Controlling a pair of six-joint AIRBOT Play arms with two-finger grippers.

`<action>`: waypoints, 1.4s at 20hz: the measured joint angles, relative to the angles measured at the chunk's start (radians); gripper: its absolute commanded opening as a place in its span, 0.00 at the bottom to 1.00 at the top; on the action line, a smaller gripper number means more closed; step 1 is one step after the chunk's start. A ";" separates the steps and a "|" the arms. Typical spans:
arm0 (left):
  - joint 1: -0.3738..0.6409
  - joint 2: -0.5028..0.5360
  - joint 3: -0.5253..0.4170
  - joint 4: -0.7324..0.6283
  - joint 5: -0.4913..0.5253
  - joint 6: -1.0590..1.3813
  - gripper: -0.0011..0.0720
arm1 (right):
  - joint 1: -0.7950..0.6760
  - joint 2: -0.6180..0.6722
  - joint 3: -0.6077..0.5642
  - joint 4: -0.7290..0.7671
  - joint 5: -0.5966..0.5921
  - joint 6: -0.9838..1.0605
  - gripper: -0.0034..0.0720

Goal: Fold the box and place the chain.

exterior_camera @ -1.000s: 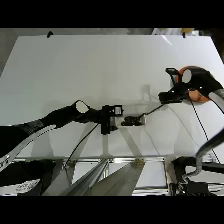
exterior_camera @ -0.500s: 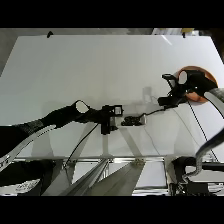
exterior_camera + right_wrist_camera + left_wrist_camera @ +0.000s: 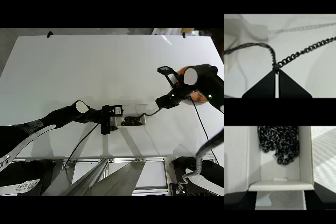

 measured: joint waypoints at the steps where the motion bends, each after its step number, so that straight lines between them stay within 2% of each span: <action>1: 0.000 0.000 0.000 0.000 0.000 0.000 0.39 | 0.028 0.039 0.000 0.035 -0.010 0.001 0.06; 6: 0.000 0.000 0.000 0.000 0.000 0.000 0.39 | 0.182 0.142 0.000 0.192 -0.066 0.006 0.06; 13: 0.000 0.000 0.000 0.000 0.000 0.000 0.39 | 0.355 0.158 0.000 0.238 -0.192 0.050 0.06; 15: 0.000 0.000 0.000 0.000 0.000 0.000 0.39 | 0.369 0.150 0.000 0.224 -0.205 0.054 0.07; 18: 0.000 0.000 0.000 0.000 0.000 0.000 0.39 | 0.378 0.136 0.000 0.186 -0.214 0.057 0.31; 24: 0.000 0.000 0.000 0.000 0.000 0.000 0.39 | 0.380 0.133 0.002 0.085 -0.203 0.049 0.31; 28: 0.000 0.000 0.000 0.000 0.000 0.000 0.39 | 0.360 0.136 0.002 -0.038 -0.139 0.005 0.30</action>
